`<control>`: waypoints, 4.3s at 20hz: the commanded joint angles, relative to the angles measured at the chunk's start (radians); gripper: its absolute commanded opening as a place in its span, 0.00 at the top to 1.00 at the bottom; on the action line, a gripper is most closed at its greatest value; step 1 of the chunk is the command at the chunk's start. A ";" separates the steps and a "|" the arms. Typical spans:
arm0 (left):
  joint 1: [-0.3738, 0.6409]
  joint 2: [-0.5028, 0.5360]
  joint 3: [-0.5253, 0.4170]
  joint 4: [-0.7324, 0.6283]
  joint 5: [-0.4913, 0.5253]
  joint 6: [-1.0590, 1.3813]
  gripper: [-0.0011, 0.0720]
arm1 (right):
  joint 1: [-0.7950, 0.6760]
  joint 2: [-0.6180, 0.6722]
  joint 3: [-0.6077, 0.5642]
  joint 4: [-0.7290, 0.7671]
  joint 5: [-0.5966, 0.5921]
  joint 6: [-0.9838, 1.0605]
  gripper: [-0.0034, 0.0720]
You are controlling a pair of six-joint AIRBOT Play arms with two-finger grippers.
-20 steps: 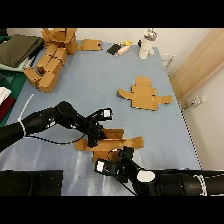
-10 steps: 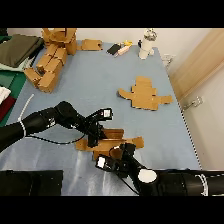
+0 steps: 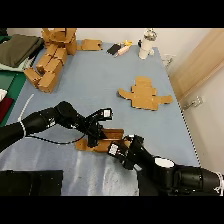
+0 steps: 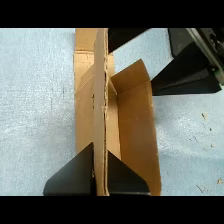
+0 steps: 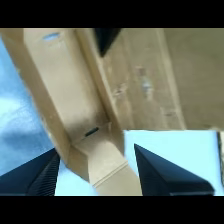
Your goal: Fold the box.
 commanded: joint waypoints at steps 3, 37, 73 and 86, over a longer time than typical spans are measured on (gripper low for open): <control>0.000 0.000 0.001 0.000 0.000 0.000 0.97 | -0.268 0.050 -0.016 0.340 0.206 -0.538 0.00; 0.000 0.000 0.001 0.000 0.000 0.000 0.97 | -0.846 -0.342 0.118 1.299 0.054 -1.782 0.02; 0.000 0.000 0.001 -0.034 0.002 0.001 0.97 | -0.827 -0.353 0.118 1.284 0.043 -1.781 0.27; 0.002 0.000 0.001 -0.065 0.010 -0.088 0.97 | -0.827 -0.352 0.119 1.284 0.043 -1.781 0.28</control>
